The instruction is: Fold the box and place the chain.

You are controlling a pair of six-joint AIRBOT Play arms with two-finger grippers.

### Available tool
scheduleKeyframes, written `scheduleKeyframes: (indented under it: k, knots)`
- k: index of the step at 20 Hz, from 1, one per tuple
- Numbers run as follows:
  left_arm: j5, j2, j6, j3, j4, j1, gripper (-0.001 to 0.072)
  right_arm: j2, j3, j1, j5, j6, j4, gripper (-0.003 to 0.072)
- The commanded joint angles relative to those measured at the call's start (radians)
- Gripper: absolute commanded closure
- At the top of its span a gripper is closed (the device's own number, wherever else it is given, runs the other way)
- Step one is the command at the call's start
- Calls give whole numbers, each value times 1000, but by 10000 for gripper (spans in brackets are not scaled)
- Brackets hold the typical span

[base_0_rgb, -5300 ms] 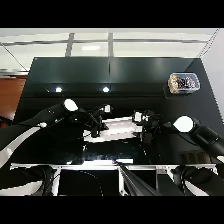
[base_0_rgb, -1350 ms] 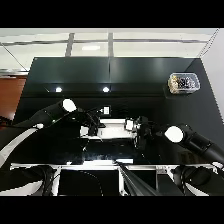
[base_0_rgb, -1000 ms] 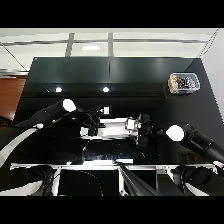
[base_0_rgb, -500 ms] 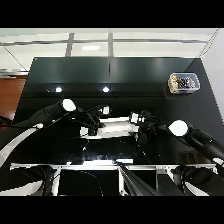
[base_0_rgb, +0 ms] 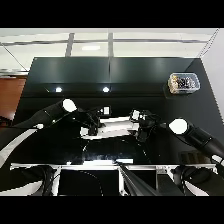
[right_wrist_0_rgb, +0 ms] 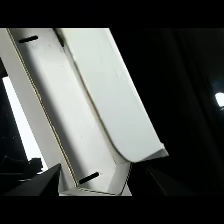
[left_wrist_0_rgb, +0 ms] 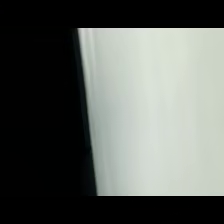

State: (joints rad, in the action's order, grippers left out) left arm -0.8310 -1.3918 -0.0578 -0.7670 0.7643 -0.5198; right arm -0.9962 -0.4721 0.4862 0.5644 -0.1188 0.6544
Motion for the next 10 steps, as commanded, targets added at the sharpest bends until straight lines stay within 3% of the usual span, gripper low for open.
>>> scheduleKeyframes:
  k: [1, 10]
  knots:
    - [-7, 10, -11, -1, 45, -19, 686, -1, -1, -6, 51, 6, -9, 80]
    - [-6, 10, -18, -1, 47, -21, 686, -1, -1, -6, 84, 102, -79, 80]
